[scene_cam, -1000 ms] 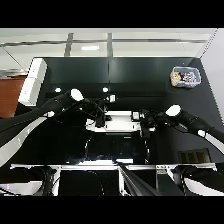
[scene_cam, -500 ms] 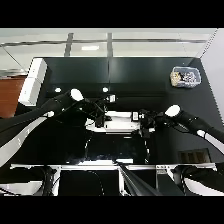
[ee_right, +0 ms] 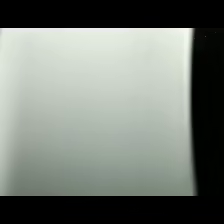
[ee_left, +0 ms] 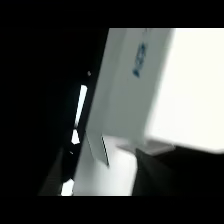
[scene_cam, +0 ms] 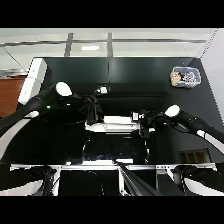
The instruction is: Fold the box and place the chain.
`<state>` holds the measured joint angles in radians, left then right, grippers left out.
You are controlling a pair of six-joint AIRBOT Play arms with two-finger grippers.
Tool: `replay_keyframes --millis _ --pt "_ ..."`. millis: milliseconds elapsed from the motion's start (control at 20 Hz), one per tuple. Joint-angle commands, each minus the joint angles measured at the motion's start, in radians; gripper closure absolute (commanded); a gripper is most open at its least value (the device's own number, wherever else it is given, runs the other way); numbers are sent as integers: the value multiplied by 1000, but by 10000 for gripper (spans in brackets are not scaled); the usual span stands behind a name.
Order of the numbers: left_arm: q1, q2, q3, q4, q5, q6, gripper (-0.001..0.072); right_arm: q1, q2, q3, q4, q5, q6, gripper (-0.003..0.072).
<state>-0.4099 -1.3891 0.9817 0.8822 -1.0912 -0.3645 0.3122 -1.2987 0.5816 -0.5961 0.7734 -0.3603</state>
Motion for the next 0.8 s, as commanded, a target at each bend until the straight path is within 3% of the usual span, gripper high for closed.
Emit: replay_keyframes --millis 0,50,150,250,450,550,600,750 --pt "37 63 -1 78 -254 -241 544 0 -1 0 -5 8 -3 618" --pt "36 58 -5 5 -335 -238 684 0 -1 0 -4 8 -3 620" --pt "13 53 -42 -177 -349 -238 685 0 -1 0 -5 6 -3 620" --pt "-34 53 -90 -274 -182 -238 685 0 0 0 -6 4 -3 620" --pt "-64 53 -104 -387 338 -238 684 0 -1 0 -6 4 -3 620" --pt "-54 40 -105 -398 502 -249 684 0 -1 0 -6 4 -3 620" --pt "-48 19 -105 -387 515 -249 684 0 -1 0 -6 4 -3 620" --pt "-50 -80 -105 -385 380 -250 685 0 -1 0 -6 4 -3 620"
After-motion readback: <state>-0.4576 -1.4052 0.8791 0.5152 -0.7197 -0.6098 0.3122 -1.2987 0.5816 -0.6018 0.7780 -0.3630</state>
